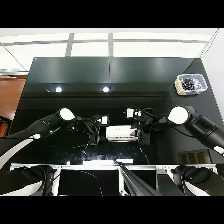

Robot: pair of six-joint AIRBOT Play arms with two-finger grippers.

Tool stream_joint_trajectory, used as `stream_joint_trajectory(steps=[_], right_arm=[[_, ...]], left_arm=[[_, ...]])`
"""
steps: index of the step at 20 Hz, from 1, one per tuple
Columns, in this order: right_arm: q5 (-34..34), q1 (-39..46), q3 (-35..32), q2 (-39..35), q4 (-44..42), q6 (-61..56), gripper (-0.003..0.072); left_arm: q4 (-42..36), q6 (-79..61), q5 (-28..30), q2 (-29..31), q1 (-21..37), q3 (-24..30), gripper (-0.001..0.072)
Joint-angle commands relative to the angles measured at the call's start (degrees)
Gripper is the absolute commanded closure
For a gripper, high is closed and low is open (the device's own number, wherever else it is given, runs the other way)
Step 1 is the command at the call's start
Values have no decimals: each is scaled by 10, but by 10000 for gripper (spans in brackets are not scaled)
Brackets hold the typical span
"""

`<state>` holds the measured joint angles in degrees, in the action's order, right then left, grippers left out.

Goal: Fold the box and place the chain.

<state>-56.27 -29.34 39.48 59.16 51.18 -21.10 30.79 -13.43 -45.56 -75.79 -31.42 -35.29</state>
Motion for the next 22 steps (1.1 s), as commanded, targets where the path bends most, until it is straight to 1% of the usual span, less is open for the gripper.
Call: stream_joint_trajectory(steps=[1, 7, 12, 22], right_arm=[[-3, -1, 0, 0, 0, -1, 377], [-2, -1, -1, 0, 0, -1, 377], [-3, -1, -18, 0, -1, -1, 376], [0, -1, -18, 0, 1, -11, 373]], left_arm=[[0, 0, -1, 0, 0, 0, 298], [0, 0, -1, 0, 0, 0, 298], [0, 0, -1, 0, 0, 0, 298], [0, 0, -1, 0, 0, 0, 297]])
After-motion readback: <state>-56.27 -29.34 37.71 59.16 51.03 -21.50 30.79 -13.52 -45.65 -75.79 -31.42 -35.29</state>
